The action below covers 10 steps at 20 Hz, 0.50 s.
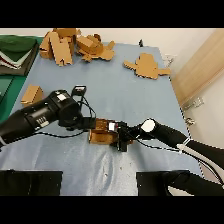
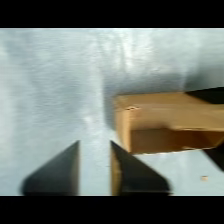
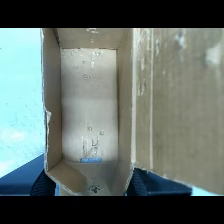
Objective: Fold the box.
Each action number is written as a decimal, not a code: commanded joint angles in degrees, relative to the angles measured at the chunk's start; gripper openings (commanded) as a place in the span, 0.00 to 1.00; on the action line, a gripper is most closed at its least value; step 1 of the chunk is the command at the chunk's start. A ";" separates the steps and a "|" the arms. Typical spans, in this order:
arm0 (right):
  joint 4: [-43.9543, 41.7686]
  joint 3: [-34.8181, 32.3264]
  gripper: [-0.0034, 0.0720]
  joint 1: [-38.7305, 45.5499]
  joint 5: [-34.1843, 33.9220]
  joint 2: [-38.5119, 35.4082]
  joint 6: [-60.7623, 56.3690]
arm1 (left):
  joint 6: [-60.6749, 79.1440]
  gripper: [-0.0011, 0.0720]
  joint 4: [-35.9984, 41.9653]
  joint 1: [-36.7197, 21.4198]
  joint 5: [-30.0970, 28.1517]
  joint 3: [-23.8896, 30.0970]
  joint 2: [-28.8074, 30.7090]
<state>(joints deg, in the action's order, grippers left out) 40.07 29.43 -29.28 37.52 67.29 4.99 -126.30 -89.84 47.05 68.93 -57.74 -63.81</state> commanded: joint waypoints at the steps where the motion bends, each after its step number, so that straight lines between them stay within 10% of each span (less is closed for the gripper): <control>1: 0.00 0.00 0.73 0.00 0.00 0.02 0.00 | 11.56 0.04 -7.87 -4.20 15.32 -0.04 3.13; 3: 0.00 0.00 0.73 0.00 0.00 0.02 0.00 | 18.60 0.03 -15.04 -7.63 19.08 0.04 3.28; 5: 0.00 0.00 0.73 0.00 -0.02 0.02 0.00 | 31.10 0.03 -13.03 -14.21 10.64 0.61 3.08; 10: -0.02 0.02 0.73 0.00 0.00 0.02 0.00 | 88.13 0.03 35.89 -36.57 -12.90 1.86 0.55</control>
<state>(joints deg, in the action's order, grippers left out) 40.07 29.43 -29.28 37.52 67.29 4.99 -71.16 -80.58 21.96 66.50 -56.29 -61.76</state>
